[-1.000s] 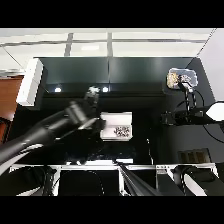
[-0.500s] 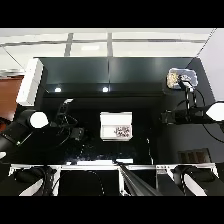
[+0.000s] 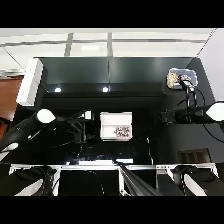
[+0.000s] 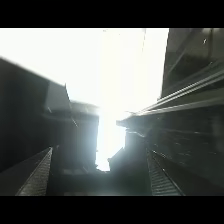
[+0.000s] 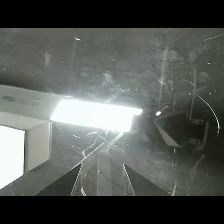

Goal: Fold the box and place the chain.

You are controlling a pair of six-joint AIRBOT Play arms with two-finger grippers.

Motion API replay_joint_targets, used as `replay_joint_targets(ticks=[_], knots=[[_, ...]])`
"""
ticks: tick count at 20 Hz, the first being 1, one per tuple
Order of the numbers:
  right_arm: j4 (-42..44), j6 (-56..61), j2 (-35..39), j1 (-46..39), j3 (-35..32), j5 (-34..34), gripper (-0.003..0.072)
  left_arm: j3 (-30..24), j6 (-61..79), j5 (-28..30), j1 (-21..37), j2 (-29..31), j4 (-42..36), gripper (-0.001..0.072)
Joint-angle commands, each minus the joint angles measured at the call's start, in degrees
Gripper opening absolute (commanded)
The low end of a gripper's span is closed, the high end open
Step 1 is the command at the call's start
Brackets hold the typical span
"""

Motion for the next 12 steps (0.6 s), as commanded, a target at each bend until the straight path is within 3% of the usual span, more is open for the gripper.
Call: replay_joint_targets(ticks=[1, 6, 12], knots=[[0.3, 0.6, 0.0, 0.0, 0.0, 0.2, 0.0315, 2.7, 13.0, 0.0, -0.5, -7.6, -7.4, 0.0720], [0.3, 0.6, 0.0, 0.0, 0.0, 0.2, 0.0315, 2.6, 13.0, 2.0, -5.2, -9.1, -6.2, 0.0720], [0.3, 0.6, 0.0, 0.0, 0.0, 0.2, 0.0315, 2.6, 12.8, 2.7, -5.6, -9.2, -11.1, 0.0719]])
